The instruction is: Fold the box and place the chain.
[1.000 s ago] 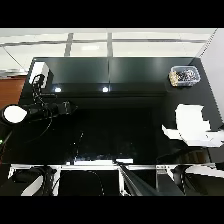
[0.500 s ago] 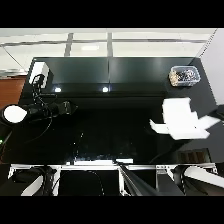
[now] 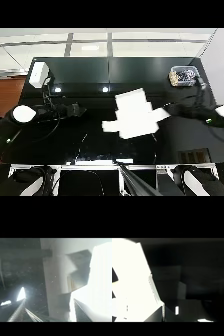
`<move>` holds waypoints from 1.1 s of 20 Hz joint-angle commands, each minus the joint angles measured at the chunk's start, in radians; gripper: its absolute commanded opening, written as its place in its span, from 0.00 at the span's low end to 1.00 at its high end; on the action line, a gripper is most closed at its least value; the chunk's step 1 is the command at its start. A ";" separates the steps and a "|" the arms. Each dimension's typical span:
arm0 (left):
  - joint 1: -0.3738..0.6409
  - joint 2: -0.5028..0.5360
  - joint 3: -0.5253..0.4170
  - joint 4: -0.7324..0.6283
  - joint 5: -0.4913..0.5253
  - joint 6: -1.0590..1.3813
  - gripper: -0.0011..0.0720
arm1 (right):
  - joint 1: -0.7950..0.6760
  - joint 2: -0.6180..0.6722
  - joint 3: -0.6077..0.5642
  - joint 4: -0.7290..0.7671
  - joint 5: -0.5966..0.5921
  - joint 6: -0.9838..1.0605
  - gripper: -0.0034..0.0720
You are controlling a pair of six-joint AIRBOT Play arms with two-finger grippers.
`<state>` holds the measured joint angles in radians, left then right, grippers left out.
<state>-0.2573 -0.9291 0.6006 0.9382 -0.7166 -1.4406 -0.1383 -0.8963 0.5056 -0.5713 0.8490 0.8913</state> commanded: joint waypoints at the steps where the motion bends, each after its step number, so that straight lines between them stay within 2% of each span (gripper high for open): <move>1: -0.021 -0.100 0.037 -0.031 0.005 0.013 0.99 | 0.278 0.046 -0.157 0.214 -0.327 0.042 0.07; 3: 0.015 -0.202 0.111 -0.077 -0.091 0.077 0.98 | 0.401 0.046 -0.186 0.222 -0.409 0.059 0.07; 7: 0.072 -0.444 0.233 -0.362 -0.334 0.301 0.98 | 0.505 0.045 -0.198 0.220 -0.435 0.059 0.07; 10: 0.043 -0.579 0.287 -0.375 -0.379 0.312 0.98 | 0.526 0.045 -0.198 0.220 -0.435 0.059 0.07; 12: 0.013 -0.644 0.321 -0.386 -0.454 0.396 0.95 | 0.526 0.045 -0.198 0.220 -0.435 0.059 0.07; 14: -0.002 -0.697 0.351 -0.410 -0.562 0.498 0.83 | 0.526 0.045 -0.198 0.220 -0.435 0.059 0.07; 15: -0.005 -0.719 0.365 -0.408 -0.606 0.535 0.82 | 0.526 0.045 -0.198 0.220 -0.434 0.059 0.07; 17: -0.004 -0.746 0.388 -0.383 -0.674 0.612 0.61 | 0.526 0.045 -0.198 0.220 -0.434 0.059 0.07; 18: -0.004 -0.748 0.397 -0.363 -0.692 0.639 0.51 | 0.526 0.045 -0.198 0.220 -0.434 0.059 0.07; 21: -0.004 -0.749 0.426 -0.319 -0.726 0.714 0.31 | 0.526 0.045 -0.198 0.220 -0.433 0.059 0.07; 22: -0.004 -0.749 0.431 -0.319 -0.731 0.732 0.31 | 0.526 0.045 -0.198 0.220 -0.433 0.058 0.07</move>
<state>-0.2596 -1.6653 1.0073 0.5926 -1.3865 -0.8005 0.3866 -0.8516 0.3080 -0.3515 0.4164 0.9497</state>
